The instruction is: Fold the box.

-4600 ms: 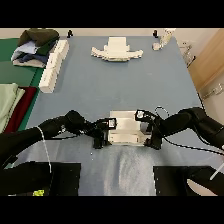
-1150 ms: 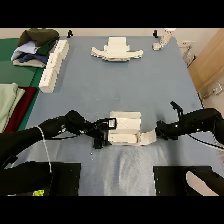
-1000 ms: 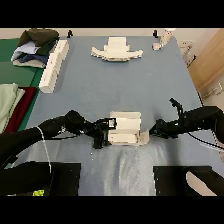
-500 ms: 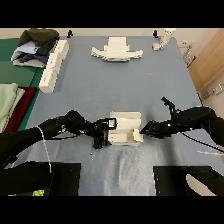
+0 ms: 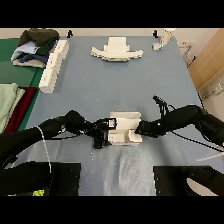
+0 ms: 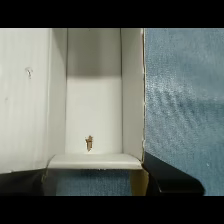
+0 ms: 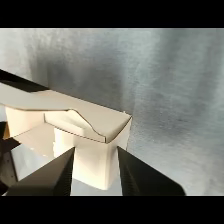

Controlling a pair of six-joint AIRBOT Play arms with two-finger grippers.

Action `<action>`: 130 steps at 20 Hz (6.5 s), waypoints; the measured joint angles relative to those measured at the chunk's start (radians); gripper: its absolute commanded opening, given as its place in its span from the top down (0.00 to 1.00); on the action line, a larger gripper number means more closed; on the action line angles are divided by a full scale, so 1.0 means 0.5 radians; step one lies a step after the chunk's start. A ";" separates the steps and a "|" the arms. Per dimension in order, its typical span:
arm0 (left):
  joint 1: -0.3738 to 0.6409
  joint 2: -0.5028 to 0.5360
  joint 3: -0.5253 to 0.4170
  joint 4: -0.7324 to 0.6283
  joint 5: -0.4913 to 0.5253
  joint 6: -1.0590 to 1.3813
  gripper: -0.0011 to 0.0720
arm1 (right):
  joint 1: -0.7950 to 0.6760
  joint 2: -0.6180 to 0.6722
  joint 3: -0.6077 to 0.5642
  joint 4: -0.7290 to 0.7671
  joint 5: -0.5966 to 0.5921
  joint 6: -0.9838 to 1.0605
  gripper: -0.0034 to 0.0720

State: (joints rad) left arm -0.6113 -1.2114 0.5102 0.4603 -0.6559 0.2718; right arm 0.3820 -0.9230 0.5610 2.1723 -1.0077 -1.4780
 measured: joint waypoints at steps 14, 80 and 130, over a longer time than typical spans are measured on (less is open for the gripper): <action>0.000 0.000 0.000 0.000 0.000 0.000 0.30 | 0.794 -0.463 0.506 -1.096 -0.191 1.299 0.38; 0.000 0.000 0.000 0.000 0.000 0.000 0.30 | 0.683 -0.245 0.758 -1.738 -0.735 1.348 0.95; 0.000 0.000 0.000 -0.001 0.001 -0.002 0.30 | 0.511 0.202 -0.076 0.317 0.447 -2.390 0.37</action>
State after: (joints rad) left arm -0.6113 -1.2114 0.5102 0.4599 -0.6556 0.2710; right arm 0.6376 -0.8219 0.5232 2.3310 -0.7841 -2.6728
